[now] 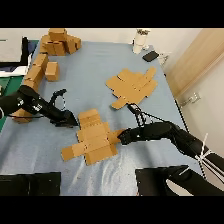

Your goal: Fold the box.

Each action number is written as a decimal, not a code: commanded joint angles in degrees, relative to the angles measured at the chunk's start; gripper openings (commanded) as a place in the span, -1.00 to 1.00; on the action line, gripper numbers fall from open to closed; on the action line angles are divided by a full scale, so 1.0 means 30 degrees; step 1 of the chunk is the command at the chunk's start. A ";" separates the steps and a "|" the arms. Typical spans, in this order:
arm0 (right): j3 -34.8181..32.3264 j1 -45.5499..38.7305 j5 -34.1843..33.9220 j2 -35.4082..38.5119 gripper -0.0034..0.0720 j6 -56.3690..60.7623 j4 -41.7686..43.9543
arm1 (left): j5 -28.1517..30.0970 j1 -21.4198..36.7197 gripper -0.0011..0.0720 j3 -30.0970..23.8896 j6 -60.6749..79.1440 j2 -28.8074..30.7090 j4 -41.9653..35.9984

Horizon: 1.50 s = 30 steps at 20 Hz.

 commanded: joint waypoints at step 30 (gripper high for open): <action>-0.0015 0.0029 -0.0291 0.0036 -0.90 0.0153 0.0211 | -0.1362 -0.1035 -0.43 -0.0867 0.8633 -0.2914 -0.7410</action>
